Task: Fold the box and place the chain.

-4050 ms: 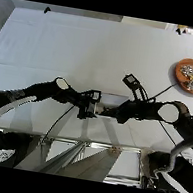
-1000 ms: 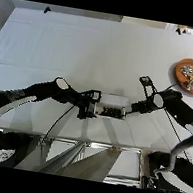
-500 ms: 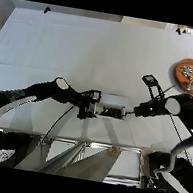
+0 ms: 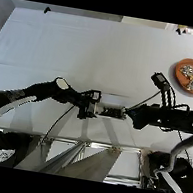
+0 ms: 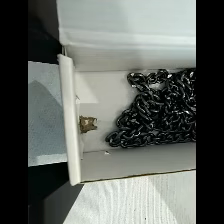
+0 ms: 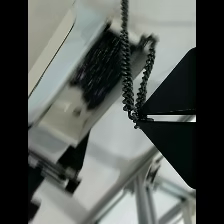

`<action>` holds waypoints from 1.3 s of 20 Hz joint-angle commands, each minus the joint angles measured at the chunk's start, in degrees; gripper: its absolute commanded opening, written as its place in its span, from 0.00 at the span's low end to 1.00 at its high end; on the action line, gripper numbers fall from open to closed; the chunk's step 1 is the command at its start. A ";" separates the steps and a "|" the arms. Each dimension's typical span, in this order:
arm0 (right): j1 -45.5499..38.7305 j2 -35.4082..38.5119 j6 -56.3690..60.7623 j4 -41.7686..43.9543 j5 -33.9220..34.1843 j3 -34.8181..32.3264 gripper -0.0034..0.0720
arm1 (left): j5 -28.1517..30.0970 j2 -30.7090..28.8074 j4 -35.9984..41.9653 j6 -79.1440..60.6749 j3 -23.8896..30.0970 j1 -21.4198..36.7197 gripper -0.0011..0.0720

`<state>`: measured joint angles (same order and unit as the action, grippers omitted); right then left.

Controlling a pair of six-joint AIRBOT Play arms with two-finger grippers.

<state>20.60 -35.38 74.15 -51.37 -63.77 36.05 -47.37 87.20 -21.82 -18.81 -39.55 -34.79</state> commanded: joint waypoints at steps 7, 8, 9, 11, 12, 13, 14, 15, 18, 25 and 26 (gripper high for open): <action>2.54 -3.37 -7.28 12.72 9.92 0.04 0.07 | 0.00 -0.04 0.00 -0.02 0.00 0.07 0.25; 4.07 -5.22 -7.28 11.56 10.71 0.04 0.07 | 0.00 -0.04 0.00 -0.02 0.00 0.07 0.25; 5.79 -7.41 -7.19 9.22 11.76 0.02 0.07 | 0.02 -0.04 0.00 -0.02 0.00 0.07 0.25; 8.17 -11.82 -6.45 3.10 12.76 0.02 0.07 | 0.00 -0.04 0.00 -0.02 0.00 0.07 0.25; 8.79 -14.08 -5.66 0.44 12.33 0.02 0.07 | 0.00 -0.04 0.00 -0.02 0.00 0.07 0.25; 9.14 -16.09 -4.81 -1.70 11.96 0.02 0.07 | 0.00 -0.04 0.00 -0.02 -0.02 0.07 0.25; 9.44 -18.12 -4.66 -3.65 11.76 0.02 0.07 | 0.00 -0.04 0.00 -0.02 0.00 0.07 0.25; 9.44 -19.78 -4.55 -4.63 11.56 0.02 0.07 | 0.00 -0.04 0.00 -0.02 0.00 0.07 0.25; 9.44 -22.45 -4.68 -5.66 11.13 0.02 0.22 | 0.00 -0.04 0.00 -0.02 0.00 0.07 0.25; 4.76 -21.73 -5.22 -10.38 -2.69 12.33 0.31 | 0.00 -0.04 0.00 -0.02 -0.02 0.07 0.25; 2.93 -20.90 -5.22 -11.63 -4.26 15.32 0.31 | 0.00 -0.04 0.00 -0.02 0.00 0.07 0.25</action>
